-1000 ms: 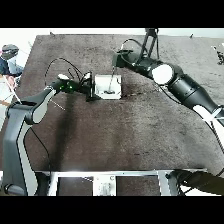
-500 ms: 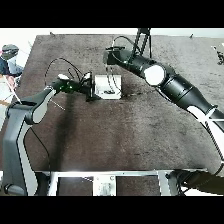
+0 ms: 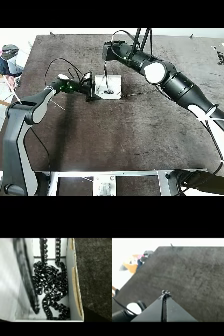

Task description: Fold the box and place the chain.

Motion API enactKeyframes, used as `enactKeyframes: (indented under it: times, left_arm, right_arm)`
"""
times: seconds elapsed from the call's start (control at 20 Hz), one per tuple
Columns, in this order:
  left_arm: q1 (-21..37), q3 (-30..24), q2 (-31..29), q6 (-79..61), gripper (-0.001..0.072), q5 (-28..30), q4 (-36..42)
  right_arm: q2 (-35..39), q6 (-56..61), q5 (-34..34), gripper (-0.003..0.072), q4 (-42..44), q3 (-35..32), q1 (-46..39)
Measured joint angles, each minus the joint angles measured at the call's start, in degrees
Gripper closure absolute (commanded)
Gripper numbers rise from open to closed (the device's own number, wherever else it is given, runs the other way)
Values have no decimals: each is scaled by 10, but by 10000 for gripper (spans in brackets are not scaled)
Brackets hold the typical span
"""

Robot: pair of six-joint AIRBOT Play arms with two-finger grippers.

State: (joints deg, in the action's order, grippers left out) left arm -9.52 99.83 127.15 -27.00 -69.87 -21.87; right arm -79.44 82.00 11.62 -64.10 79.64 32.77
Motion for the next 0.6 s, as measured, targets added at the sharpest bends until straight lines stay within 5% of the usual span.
enactKeyframes:
  times: [0.25, 0.3, 0.35, 0.6]
  left_arm:
    - [0, 0, 0, 0, 533, 0, 0]
    - [0, 0, 0, 0, 533, 0, 0]
    - [0, 0, 0, 0, 533, 0, 0]
    - [0, 0, 0, 0, 533, 0, 0]
  right_arm:
    - [-32, -1, 36, 674, -20, -17, -2]
    - [-39, -1, 40, 575, -24, -24, -3]
    - [-44, -1, 42, 327, -25, -32, -6]
    - [-56, 0, 89, 349, -35, -78, -56]
